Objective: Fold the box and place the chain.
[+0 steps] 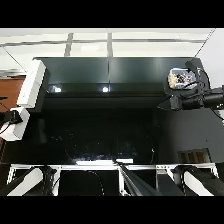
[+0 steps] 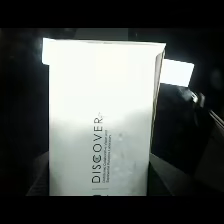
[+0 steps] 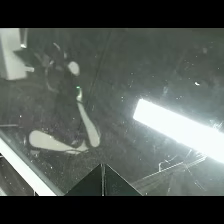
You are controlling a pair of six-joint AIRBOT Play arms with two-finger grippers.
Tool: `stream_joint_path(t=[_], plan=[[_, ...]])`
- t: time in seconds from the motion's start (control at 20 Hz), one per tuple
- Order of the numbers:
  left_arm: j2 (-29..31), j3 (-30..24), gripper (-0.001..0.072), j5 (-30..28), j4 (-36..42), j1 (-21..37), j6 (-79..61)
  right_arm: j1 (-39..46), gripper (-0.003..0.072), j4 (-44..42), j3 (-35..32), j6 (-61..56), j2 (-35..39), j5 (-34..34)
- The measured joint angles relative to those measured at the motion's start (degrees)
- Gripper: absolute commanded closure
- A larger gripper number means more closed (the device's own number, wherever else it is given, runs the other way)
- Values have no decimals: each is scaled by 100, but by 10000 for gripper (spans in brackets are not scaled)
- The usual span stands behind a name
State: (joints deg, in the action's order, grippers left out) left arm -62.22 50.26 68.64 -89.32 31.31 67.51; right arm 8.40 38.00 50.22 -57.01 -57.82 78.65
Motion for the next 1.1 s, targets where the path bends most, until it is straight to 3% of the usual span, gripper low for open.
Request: stream_joint_path(t=[0.25, 0.3, 0.4, 0.55, 0.7, 0.75, 0.8, 0.85, 0.9, 1.0, 1.1], plan=[[-494, 48, 302, -649, 101, 42, -407, 0, 671, 0, 0, 0, 0, -68], [-614, 63, 273, -717, 179, 42, -483, 0, 671, -2, 0, 0, 0, -81], [-798, 114, -11, -852, 321, 42, -592, 0, 671, -2, 0, 0, 0, -114], [-935, 339, -11, -1047, 485, 9, -656, 0, 671, -9, 0, -2, 0, -160], [-984, 1036, -5, -992, 584, -140, -531, -42, 671, -59, 0, -2, 0, -275], [-990, 1342, 18, -929, 669, -223, -411, -103, 671, -66, 0, -2, 0, -391], [-997, 1679, 153, -859, 807, -330, -236, -201, 671, -94, 0, -2, 0, -544], [-994, 1976, 474, -737, 988, -450, -39, -345, 671, -98, 0, -2, 0, -785], [-981, 2236, 680, -603, 1226, -595, 168, -507, 670, -72, 0, -2, -2, -1073], [-879, 2468, 687, -256, 1799, -949, 393, -907, 671, 142, 0, 0, -26, -1746], [-616, 2256, 687, -195, 2371, -1464, 426, -1300, 671, 570, -4, 0, -109, -2398]])
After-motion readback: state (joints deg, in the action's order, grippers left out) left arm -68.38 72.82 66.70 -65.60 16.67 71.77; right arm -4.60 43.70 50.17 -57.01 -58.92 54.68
